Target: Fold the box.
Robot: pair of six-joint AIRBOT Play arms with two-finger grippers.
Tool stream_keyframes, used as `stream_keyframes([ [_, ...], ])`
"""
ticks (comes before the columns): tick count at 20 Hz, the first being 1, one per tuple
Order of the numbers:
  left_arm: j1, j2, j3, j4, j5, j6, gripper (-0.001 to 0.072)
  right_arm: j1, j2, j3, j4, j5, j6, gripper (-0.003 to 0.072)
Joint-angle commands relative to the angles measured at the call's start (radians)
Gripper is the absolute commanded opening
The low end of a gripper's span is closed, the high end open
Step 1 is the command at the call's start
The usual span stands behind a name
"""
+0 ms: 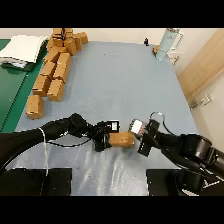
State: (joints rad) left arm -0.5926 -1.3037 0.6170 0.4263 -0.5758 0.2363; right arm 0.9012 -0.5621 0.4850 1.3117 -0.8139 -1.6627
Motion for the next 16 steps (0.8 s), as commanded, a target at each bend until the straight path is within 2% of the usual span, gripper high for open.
stream_keyframes([
  [1,0.0,0.001,0.001,0.0,0.0,0.0,0.0465,-0.1,-0.022,0.037,-0.123,-0.082,0.429,0.0005],
  [4,0.0,0.001,0.001,0.0,0.0,0.0,0.0465,-0.256,-0.135,0.089,-0.075,-0.122,0.516,0.0005],
  [8,0.0,0.001,0.001,0.0,0.0,0.0,0.0465,-0.457,-0.385,0.252,0.084,-0.271,0.509,0.0006],
  [12,0.0,0.001,0.001,-0.003,0.001,0.0,0.0465,-0.507,-0.534,0.378,0.115,-0.293,0.51,0.0005],
  [16,0.003,0.008,0.008,-0.006,0.002,-0.029,0.0465,-0.507,-0.552,0.397,0.163,-0.287,0.511,0.0005],
])
